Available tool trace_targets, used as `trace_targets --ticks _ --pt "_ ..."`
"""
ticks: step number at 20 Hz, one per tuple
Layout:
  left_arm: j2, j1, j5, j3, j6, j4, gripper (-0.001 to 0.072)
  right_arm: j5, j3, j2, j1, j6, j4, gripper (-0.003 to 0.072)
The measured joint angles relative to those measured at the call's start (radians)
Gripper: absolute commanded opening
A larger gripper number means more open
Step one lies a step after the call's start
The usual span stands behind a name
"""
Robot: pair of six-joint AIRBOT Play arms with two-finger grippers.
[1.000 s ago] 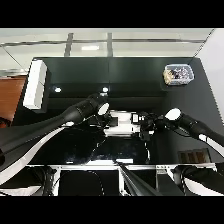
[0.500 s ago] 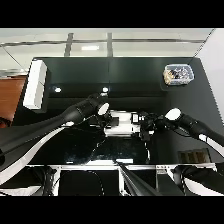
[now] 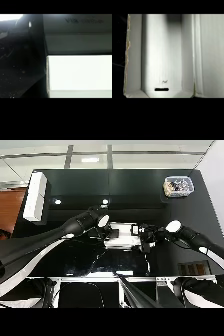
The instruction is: Fold the box and place the chain.
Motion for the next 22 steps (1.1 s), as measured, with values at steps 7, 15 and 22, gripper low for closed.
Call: trace_targets --ticks 7,15,22 --pt "0.000 0.000 -0.002 0.000 0.000 0.000 0.0028 0.054 0.000 0.095 0.000 0.061 -0.079 0.0486" --pt "0.000 0.000 -0.001 0.000 -0.002 0.000 0.0028 0.082 0.001 0.119 0.000 0.071 -0.076 0.0305" --pt "0.000 0.000 -0.003 0.000 -0.001 0.002 0.0028 0.070 0.000 0.102 0.000 0.080 0.055 0.0307"
